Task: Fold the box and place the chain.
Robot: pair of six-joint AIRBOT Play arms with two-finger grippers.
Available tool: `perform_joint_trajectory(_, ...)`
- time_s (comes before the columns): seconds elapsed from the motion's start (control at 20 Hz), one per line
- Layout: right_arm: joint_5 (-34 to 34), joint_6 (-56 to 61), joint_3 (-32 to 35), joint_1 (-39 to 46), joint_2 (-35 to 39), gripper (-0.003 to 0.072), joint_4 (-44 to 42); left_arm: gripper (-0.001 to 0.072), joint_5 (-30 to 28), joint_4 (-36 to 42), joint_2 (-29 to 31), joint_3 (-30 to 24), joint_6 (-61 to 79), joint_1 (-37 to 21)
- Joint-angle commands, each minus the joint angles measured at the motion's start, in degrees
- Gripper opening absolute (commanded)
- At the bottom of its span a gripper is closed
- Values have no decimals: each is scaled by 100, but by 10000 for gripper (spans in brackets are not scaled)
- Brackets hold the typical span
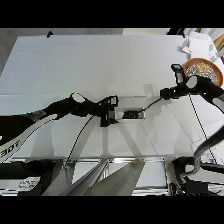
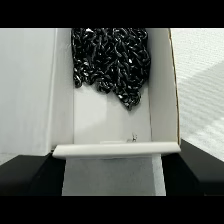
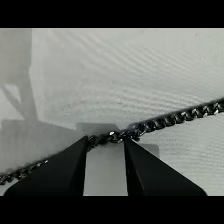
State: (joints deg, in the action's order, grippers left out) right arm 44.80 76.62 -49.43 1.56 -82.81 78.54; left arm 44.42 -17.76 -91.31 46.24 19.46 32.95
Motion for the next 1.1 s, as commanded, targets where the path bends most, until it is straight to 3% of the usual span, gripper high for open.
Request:
perform_joint_trajectory(0.0, 385, 120, 4, -2, 15, 284, 35, 85, -2, -2, 2, -2, 2, 0)
perform_joint_trajectory(0.15, 446, 120, 4, -2, 15, 274, 35, 85, -2, -2, 2, -2, 2, 0)
perform_joint_trajectory(0.25, 452, 120, 4, -2, 15, 183, 35, 85, -2, -2, 2, -2, 2, 0)
perform_joint_trajectory(0.35, 474, 120, 4, -2, 13, 167, 35, 85, -2, -2, 2, -2, 2, 0)
perform_joint_trajectory(0.6, 621, 111, 7, -7, 13, 38, 116, 85, -2, 0, 2, -2, 2, 0)
perform_joint_trajectory(0.8, 608, 90, 7, -17, 280, 15, 114, 85, -2, 0, 2, -2, 2, 0)
perform_joint_trajectory(1.05, 684, -66, 7, -17, 1405, 15, -44, 85, -2, -2, 2, -2, 2, 0)
